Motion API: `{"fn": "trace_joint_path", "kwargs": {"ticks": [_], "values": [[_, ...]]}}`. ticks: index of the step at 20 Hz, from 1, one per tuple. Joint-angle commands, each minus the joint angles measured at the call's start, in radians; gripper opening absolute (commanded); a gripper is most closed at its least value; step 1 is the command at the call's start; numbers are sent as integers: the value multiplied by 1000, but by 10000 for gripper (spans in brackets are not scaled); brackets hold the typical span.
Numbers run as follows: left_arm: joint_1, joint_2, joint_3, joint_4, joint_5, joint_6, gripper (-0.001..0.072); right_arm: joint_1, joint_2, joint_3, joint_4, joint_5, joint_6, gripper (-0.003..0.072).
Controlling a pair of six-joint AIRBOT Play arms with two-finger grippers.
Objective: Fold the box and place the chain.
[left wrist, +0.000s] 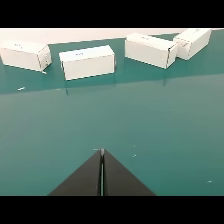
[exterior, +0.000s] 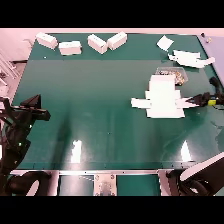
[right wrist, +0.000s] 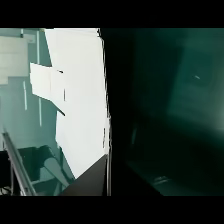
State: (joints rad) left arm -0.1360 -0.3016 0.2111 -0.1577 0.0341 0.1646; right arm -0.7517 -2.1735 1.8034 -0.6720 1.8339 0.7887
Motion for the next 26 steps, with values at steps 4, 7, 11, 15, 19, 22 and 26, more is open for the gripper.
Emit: {"fn": "trace_joint_path", "kwargs": {"ticks": [4,7,11,15,19,22,26], "values": [[0,1,0,0,0,0,25,256,1,-95,182,7,-17,8],[0,1,0,0,0,0,25,371,6,-106,253,-27,-30,6],[0,1,0,0,0,0,25,481,54,-142,254,-175,-16,5],[0,1,0,0,0,0,25,537,143,-310,282,-325,-26,5],[0,1,0,0,5,0,25,560,188,-512,415,-436,-96,5],[0,1,0,0,-1,0,25,580,240,-636,455,-521,-174,5],[1,1,0,0,-1,0,25,581,268,-675,443,-530,-187,5]]}}
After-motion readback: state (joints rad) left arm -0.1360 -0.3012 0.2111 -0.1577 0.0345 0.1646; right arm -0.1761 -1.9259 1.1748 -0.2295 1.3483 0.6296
